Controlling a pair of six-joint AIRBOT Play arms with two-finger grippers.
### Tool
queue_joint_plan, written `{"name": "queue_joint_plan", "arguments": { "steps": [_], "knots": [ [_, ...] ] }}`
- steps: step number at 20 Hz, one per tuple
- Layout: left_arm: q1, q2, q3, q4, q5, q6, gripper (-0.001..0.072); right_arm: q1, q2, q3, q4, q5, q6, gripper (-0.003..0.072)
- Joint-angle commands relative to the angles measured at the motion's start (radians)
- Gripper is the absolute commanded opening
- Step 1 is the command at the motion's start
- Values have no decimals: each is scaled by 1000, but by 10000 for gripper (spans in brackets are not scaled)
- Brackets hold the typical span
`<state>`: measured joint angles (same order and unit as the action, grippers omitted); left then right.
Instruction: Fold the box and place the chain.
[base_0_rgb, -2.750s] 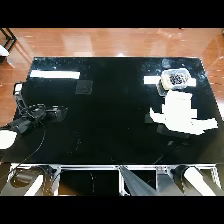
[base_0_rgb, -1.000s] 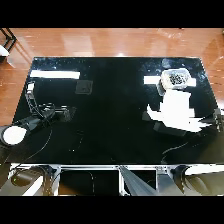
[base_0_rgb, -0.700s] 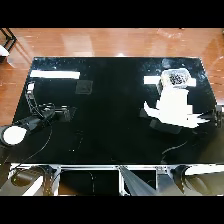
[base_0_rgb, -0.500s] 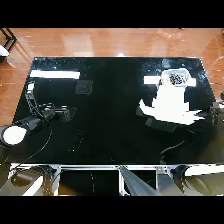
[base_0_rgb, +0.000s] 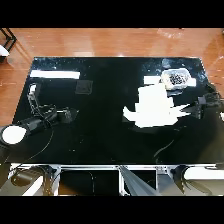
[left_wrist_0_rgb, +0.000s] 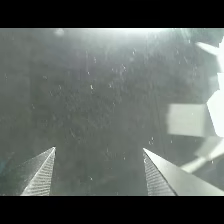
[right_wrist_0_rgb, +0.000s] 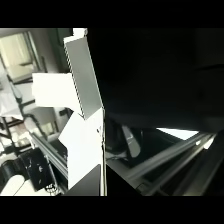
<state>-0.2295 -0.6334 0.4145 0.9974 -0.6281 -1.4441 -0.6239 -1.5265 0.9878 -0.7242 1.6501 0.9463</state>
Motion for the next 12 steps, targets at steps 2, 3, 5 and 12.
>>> {"name": "queue_joint_plan", "arguments": {
  "steps": [2, 3, 5, 12],
  "knots": [
    [1, -40, 0, -32, -47, -4, 632, 156, 156, -135, 73, -128, 38, 25],
    [3, -56, 1, -47, -48, -4, 632, 201, 200, -174, 74, -159, 39, 25],
    [2, -96, 1, -115, -58, -2, 632, 290, 292, -254, 78, -218, 41, 25],
    [2, -285, 53, -217, -115, 86, 632, 521, 597, -578, 178, -509, -43, 24]
  ]
}}
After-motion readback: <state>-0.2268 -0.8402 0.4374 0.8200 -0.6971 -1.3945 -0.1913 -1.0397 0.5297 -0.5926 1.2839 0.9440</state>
